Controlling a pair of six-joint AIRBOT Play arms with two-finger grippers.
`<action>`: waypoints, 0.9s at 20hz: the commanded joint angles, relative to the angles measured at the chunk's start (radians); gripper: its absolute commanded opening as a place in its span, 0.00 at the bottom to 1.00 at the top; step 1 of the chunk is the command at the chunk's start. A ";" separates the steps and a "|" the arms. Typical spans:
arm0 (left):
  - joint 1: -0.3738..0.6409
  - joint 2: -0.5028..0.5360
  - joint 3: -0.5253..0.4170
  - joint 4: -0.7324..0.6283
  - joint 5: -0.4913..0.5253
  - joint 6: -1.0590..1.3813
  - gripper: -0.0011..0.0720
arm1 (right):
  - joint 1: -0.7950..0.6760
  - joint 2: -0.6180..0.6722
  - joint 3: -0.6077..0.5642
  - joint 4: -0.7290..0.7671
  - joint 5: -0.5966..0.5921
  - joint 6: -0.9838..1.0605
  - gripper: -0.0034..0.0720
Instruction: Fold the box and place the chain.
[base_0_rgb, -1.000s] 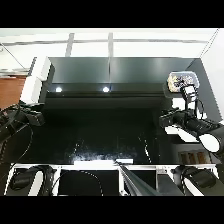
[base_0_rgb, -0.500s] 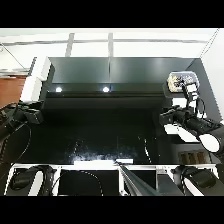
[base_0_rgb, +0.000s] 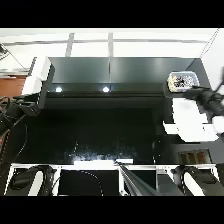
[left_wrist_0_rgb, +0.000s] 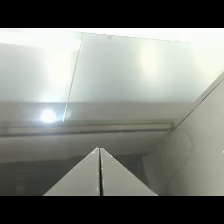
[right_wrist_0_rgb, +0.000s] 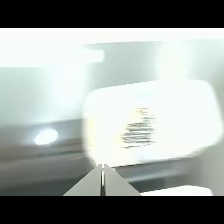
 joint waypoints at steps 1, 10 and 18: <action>0.000 -0.002 0.000 -0.017 0.024 0.002 0.05 | -0.341 -0.173 0.146 0.026 0.039 0.065 0.05; 0.000 -0.002 0.000 -0.018 -0.003 -0.018 0.05 | -0.755 -0.708 0.708 0.060 0.859 -0.005 0.10; 0.000 -0.005 0.000 -0.017 -0.089 -0.040 0.98 | -0.850 -0.890 0.824 0.444 1.204 -0.660 1.00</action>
